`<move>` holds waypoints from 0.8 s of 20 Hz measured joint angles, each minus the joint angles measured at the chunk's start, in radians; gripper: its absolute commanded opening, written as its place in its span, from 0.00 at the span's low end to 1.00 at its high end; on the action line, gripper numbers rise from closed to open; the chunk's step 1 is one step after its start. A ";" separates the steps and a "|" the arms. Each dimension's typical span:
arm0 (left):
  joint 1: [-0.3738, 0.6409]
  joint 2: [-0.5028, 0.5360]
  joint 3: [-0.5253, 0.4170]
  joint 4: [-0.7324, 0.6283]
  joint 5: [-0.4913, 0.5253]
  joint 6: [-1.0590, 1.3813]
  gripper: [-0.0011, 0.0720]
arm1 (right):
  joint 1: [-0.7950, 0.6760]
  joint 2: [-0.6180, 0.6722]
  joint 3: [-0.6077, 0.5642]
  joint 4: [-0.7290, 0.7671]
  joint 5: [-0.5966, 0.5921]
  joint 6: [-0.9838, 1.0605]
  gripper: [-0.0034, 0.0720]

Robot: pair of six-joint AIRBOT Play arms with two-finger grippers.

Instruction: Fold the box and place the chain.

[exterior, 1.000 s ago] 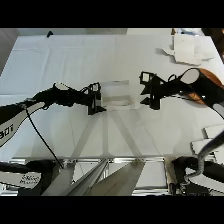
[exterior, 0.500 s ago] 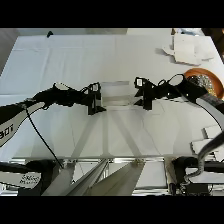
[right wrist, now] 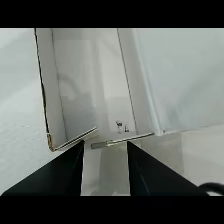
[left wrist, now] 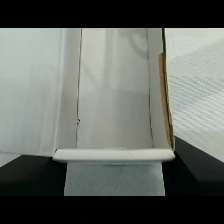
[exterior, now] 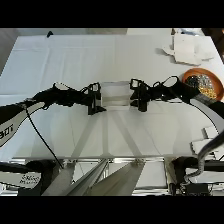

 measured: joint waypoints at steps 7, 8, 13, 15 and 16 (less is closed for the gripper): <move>0.000 0.000 0.000 0.000 0.000 -0.002 0.23 | 0.010 -0.001 0.000 0.009 0.008 -0.001 0.33; 0.000 0.000 0.000 0.000 0.000 -0.002 0.23 | 0.010 -0.001 0.000 0.014 0.006 -0.001 0.33; 0.000 0.000 0.000 -0.001 0.003 -0.003 0.23 | 0.010 -0.001 0.000 0.068 -0.020 -0.001 0.63; 0.000 0.000 0.000 -0.002 0.004 -0.003 0.23 | 0.010 -0.001 0.000 0.082 -0.024 -0.001 0.63; 0.000 0.000 0.000 -0.002 0.004 -0.003 0.23 | 0.010 -0.001 0.000 0.087 -0.025 -0.001 0.63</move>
